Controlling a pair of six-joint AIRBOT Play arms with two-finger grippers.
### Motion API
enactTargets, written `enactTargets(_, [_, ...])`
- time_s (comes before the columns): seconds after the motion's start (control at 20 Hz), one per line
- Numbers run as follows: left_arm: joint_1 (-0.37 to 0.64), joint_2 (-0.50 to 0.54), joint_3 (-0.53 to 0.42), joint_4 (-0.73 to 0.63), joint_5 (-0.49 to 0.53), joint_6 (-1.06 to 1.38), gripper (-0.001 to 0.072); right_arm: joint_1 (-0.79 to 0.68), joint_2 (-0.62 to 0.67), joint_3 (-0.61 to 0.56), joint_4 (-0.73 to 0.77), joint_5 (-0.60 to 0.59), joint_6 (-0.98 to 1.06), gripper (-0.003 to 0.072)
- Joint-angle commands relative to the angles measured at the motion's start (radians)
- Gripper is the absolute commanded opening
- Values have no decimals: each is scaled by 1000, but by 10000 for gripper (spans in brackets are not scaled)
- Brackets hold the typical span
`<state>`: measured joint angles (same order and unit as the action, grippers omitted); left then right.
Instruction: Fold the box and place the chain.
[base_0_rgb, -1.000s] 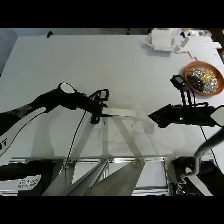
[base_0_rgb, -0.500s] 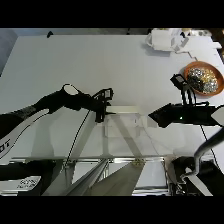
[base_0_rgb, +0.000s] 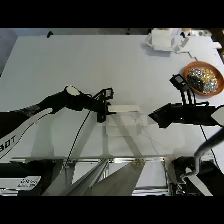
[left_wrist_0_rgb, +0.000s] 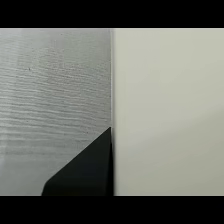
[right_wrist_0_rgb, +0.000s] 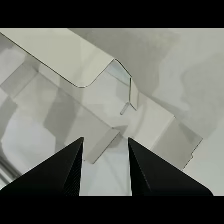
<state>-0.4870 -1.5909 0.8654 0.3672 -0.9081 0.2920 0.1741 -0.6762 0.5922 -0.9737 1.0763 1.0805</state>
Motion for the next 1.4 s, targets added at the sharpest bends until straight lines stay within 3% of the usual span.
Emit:
enactTargets(0.0, [-1,-2,0,7,8,0,10,0,1,0,0,3,-13,317])
enactTargets(0.25, [-1,-2,0,7,6,-3,11,0,0,0,2,9,-23,313])
enactTargets(0.35, [-1,-2,0,7,6,-3,11,2,-2,-2,32,20,-120,145])
enactTargets(0.5, [-1,-2,0,7,6,-3,11,83,-51,-21,111,-19,-259,20])
enactTargets(0.6, [-1,-2,0,7,6,-3,11,195,-103,-22,66,-35,-373,20])
enactTargets(0.8, [-1,-2,0,7,6,-3,11,378,-160,-23,-141,-95,-382,20])
enactTargets(0.95, [-1,-2,0,7,5,-3,11,388,-146,-47,-174,-106,-382,20])
enactTargets(1.05, [-1,-2,0,7,3,-3,11,425,-97,-110,-233,-175,-383,28])
enactTargets(1.1, [-1,-2,0,7,2,-3,11,445,-67,-150,-257,-214,-384,141])
enactTargets(1.15, [-1,-2,0,7,0,-3,11,464,-32,-198,-265,-264,-407,364])
enactTargets(1.2, [-1,-2,0,7,0,-3,11,481,10,-253,-264,-327,-476,538])
enactTargets(1.25, [-1,-2,0,7,-1,-3,11,503,51,-303,-264,-396,-554,600])
enactTargets(1.35, [-1,-2,0,7,-1,-3,11,554,120,-383,-274,-505,-627,620])
